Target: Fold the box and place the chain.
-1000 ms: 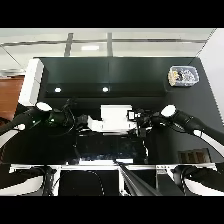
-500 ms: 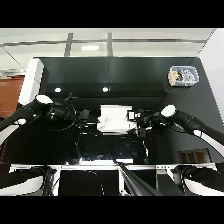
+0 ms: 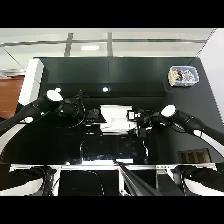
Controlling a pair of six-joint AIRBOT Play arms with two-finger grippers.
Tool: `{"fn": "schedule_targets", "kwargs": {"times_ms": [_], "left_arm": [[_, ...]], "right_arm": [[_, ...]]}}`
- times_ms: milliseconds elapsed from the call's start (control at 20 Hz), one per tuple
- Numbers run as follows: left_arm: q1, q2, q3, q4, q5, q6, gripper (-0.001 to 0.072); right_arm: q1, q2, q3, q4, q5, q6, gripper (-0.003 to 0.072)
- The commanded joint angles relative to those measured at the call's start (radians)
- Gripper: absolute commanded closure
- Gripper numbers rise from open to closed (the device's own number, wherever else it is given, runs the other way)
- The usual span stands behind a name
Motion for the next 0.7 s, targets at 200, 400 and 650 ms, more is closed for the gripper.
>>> {"fn": "schedule_targets", "kwargs": {"times_ms": [200, 400, 650], "left_arm": [[-0.122, 0.000, 0.087, 0.269, 0.108, -0.329, 0.0215], [-0.184, -0.002, 0.105, 0.399, 0.154, -0.502, 0.0215], [-0.241, -0.005, 0.130, 0.462, 0.168, -0.573, 0.0273]], "right_arm": [[0.001, 0.000, 0.000, 0.000, 0.000, 0.000, 0.0498], [0.001, -0.001, 0.000, 0.000, 0.000, 0.000, 0.0498], [0.001, -0.001, 0.000, 0.000, 0.000, 0.000, 0.0498]]}}
